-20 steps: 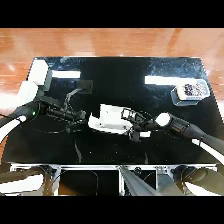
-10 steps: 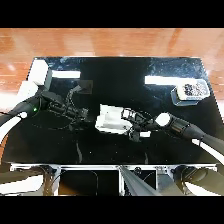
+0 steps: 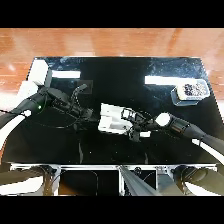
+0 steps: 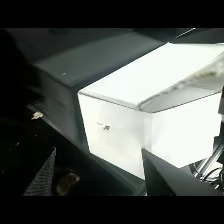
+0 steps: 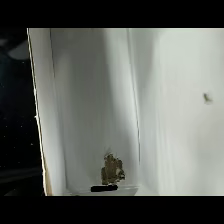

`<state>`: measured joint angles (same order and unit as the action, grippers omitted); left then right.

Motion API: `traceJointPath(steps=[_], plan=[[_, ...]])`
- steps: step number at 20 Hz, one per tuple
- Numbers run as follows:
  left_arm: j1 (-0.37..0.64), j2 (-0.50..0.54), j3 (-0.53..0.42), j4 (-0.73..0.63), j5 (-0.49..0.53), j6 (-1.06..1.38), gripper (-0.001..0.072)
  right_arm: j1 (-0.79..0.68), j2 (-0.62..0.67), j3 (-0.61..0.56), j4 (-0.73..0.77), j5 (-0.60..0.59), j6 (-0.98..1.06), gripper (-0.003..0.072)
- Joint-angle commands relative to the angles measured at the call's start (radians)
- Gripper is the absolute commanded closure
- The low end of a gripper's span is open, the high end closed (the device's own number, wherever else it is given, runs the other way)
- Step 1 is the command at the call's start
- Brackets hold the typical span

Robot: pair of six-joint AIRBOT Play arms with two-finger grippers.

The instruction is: Fold the box and place the chain.

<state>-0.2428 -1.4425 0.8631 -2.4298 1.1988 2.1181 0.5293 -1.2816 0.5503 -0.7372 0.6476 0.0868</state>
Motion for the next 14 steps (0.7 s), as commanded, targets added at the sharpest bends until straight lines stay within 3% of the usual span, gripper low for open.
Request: traceJointPath(steps=[1, 14], plan=[[-0.020, 0.001, 0.027, 0.044, 0.002, -0.050, 0.0082, 0.001, -0.001, 0.000, 0.000, 0.000, 0.000, 0.0171], [-0.007, 0.001, 0.083, 0.138, 0.074, -0.132, 0.0086, 0.001, -0.001, 0.000, 0.000, 0.000, 0.000, 0.0171]])
